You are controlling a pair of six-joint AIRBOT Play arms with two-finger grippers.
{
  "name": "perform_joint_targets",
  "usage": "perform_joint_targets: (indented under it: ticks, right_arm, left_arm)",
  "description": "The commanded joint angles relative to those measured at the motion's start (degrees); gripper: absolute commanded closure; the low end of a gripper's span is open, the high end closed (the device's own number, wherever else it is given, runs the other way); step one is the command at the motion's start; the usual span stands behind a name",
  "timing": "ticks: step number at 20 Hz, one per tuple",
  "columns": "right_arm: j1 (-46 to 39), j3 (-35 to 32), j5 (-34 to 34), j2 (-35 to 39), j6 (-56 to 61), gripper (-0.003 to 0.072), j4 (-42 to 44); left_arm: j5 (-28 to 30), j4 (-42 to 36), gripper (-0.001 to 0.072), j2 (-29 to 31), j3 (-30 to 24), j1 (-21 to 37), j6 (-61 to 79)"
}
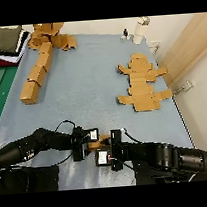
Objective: Fold the box.
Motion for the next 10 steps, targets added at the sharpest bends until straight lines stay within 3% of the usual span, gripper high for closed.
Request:
perform_joint_targets:
  ticks: [1,3,4,5,8,10]
  right_arm:
    - [0.0,2.0,-7.9,4.4,6.1,0.0385,2.2]
    - [0.0,3.4,-14.7,7.8,17.4,0.0390,5.4]
    - [0.0,3.3,-18.1,9.6,27.2,0.0449,8.1]
    - [0.0,2.8,-21.2,10.8,37.8,0.0694,10.5]
    - [0.0,-2.3,-20.1,12.4,55.3,0.0687,21.4]
    - [0.0,-7.7,-8.6,12.3,58.5,0.0687,28.8]
  left_arm:
    - [0.0,0.0,0.0234,0.0,0.0,0.0,0.0]
    - [0.0,0.0,0.0234,0.0,0.0,0.0,0.0]
    - [0.0,0.0,0.0234,0.0,0.0,0.0,0.0]
    - [0.0,0.0,0.0234,0.0,0.0,0.0,0.0]
    - [0.0,0.0,0.0234,0.0,0.0,0.0,0.0]
    - [0.0,0.0,0.0234,0.0,0.0,0.0,0.0]
